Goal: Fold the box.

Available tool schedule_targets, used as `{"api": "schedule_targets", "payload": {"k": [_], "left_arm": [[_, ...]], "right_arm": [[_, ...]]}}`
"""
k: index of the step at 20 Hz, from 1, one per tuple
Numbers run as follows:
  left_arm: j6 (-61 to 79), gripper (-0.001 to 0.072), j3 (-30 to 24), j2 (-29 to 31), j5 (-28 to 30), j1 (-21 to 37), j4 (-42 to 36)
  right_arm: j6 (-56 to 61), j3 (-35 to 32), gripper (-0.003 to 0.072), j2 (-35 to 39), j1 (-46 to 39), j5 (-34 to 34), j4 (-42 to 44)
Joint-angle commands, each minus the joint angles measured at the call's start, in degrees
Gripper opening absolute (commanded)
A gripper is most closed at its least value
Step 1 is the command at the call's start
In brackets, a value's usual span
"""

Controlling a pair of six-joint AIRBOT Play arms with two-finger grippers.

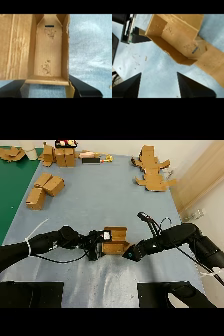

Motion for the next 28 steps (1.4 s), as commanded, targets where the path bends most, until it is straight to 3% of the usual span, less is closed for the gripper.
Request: {"api": "schedule_targets", "payload": {"k": [1, 8, 13, 16, 17, 19, 23, 25, 28], "left_arm": [[-2.03, 0.0544, 0.09, 0.11, 0.07, 0.15, 0.22], [-10.36, 0.0544, 0.09, 4.02, -1.84, 0.35, 6.4], [-17.18, 0.0544, -0.22, 4.02, -6.56, 0.35, 17.38], [-17.16, 0.0544, -0.55, 4.0, -5.99, 0.35, 17.33], [-17.16, 0.0544, -0.55, 4.02, -5.99, 0.35, 17.33], [-17.16, 0.0544, -0.55, 4.02, -5.97, 0.35, 17.31], [-17.16, 0.0543, -0.55, 4.02, -5.99, 0.35, 17.31], [-17.16, 0.0544, -0.55, 4.02, -6.01, 0.33, 17.31], [-17.16, 0.0543, -0.55, 4.02, -5.99, 0.33, 17.31]], "right_arm": [[5.9, 0.02, 0.0707, -0.15, 0.0, 0.17, 0.74], [6.51, 0.02, 0.0707, -0.17, 0.0, -0.22, 0.74], [6.95, 0.02, 0.0705, -0.2, 0.0, 1.88, 0.74], [7.61, 0.02, 0.0692, -0.2, 0.0, 3.06, 0.76], [8.24, 0.02, 0.0626, -0.2, 0.0, 3.63, 0.76], [9.07, 0.02, 0.0007, -0.2, 0.04, 4.07, 1.29], [6.8, 0.04, 0.0004, -2.56, 5.97, 12.7, 6.27], [2.29, 0.68, 0.0005, -7.87, 10.16, 20.44, 9.27], [-0.26, 3.58, 0.0004, -16.0, 10.64, 24.13, 8.92]]}}
